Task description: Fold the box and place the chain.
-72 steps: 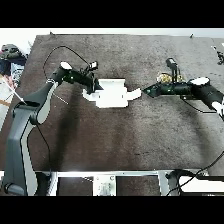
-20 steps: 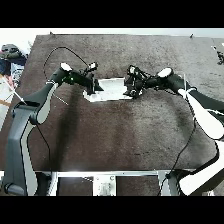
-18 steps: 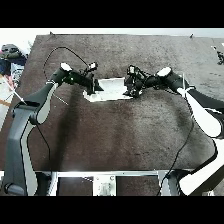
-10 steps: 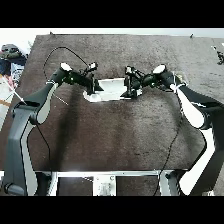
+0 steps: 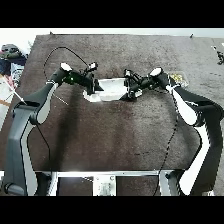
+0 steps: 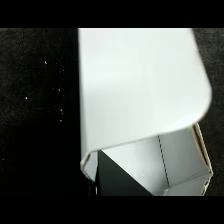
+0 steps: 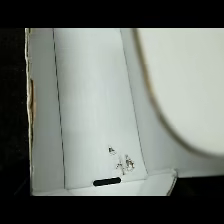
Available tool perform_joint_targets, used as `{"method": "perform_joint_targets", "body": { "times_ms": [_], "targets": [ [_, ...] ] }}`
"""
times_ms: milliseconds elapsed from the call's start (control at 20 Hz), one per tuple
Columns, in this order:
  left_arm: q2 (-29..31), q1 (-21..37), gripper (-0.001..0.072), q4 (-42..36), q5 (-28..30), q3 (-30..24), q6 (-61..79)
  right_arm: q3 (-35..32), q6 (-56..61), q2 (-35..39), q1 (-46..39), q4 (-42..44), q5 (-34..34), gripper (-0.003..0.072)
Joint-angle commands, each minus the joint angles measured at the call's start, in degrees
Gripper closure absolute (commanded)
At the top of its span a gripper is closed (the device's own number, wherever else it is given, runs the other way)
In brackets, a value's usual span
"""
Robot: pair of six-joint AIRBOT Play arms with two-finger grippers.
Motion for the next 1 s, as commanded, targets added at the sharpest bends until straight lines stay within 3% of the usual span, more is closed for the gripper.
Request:
{"method": "perform_joint_targets", "body": {
  "times_ms": [0,150,950],
  "targets": [
    [0.0,0.0,0.0697,0.0,0.0,0.0,0.0,0.1,-1.1,-0.2,0.0,0.4,0.2,0.0021],
    [0.0,0.0,0.0697,0.0,0.0,0.0,0.0,0.1,-1.2,-0.2,0.0,0.3,0.3,0.0083],
    [0.0,0.0,0.0697,0.0,0.0,0.0,0.0,0.1,-2.1,-0.3,0.9,-0.7,-0.4,0.0081]
  ]
}}
